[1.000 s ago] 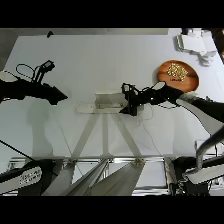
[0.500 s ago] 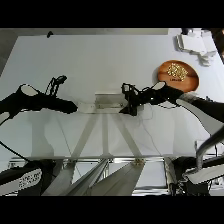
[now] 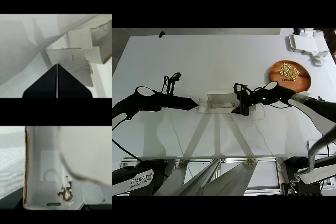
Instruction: Fold the box and place the chain.
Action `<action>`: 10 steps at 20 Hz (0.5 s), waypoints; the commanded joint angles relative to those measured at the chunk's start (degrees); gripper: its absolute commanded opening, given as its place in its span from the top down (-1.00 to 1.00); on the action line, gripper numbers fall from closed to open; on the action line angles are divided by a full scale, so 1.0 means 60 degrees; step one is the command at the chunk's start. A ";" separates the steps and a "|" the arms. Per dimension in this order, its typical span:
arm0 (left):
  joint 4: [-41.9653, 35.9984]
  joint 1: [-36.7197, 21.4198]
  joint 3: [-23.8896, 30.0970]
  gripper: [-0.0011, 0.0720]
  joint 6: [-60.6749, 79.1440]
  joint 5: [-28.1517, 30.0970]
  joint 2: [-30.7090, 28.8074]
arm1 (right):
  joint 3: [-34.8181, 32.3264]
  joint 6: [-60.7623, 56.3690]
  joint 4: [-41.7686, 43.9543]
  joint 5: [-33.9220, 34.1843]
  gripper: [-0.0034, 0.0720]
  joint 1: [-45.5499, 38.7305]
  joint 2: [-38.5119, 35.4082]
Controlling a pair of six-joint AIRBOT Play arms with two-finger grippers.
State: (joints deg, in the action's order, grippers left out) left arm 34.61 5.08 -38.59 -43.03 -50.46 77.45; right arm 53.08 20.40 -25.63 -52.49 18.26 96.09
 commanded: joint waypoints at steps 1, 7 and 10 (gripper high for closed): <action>0.0699 0.0142 0.0004 0.96 -0.0514 0.0561 0.0109 | 0.0011 0.0000 0.0000 -0.0007 -0.04 0.0000 -0.0004; 0.0863 0.0379 0.0004 0.97 -0.0798 0.0721 0.0335 | 0.0011 0.0000 0.0000 -0.0007 -0.04 0.0000 -0.0004; 0.1042 0.0514 0.0004 0.96 -0.1115 0.0583 0.0404 | 0.0011 0.0000 0.0000 -0.0007 -0.04 0.0000 -0.0004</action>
State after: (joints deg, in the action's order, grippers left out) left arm 39.62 7.46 -38.59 -48.07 -46.83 79.40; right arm 53.08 20.43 -25.65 -52.53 18.26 96.09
